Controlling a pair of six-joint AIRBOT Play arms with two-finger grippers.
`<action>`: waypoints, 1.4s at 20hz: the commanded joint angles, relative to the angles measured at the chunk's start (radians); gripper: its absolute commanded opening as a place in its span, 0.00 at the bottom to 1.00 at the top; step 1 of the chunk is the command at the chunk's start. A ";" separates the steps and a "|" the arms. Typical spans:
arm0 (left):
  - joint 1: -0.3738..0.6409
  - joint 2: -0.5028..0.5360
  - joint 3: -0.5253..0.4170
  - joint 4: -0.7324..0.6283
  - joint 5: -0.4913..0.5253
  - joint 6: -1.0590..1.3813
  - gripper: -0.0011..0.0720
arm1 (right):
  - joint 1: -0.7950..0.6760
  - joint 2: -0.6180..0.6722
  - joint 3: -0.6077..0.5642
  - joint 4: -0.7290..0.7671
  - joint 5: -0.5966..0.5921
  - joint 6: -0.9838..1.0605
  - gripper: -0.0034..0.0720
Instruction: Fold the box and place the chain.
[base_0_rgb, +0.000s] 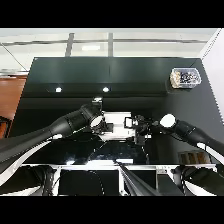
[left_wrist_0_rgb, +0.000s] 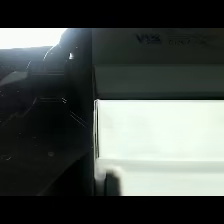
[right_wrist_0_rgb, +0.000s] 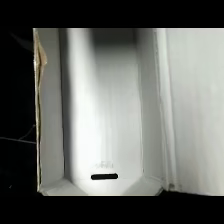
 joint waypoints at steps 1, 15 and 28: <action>0.000 -0.001 0.000 0.007 -0.005 -0.002 0.05 | -0.006 0.072 0.002 -0.147 0.055 0.087 0.85; 0.000 -0.001 0.000 0.003 -0.006 -0.002 0.05 | -0.026 0.102 0.003 -0.123 0.068 0.036 0.61; 0.000 -0.001 0.000 0.003 -0.006 -0.002 0.05 | 0.039 0.025 0.003 0.083 -0.022 0.127 0.21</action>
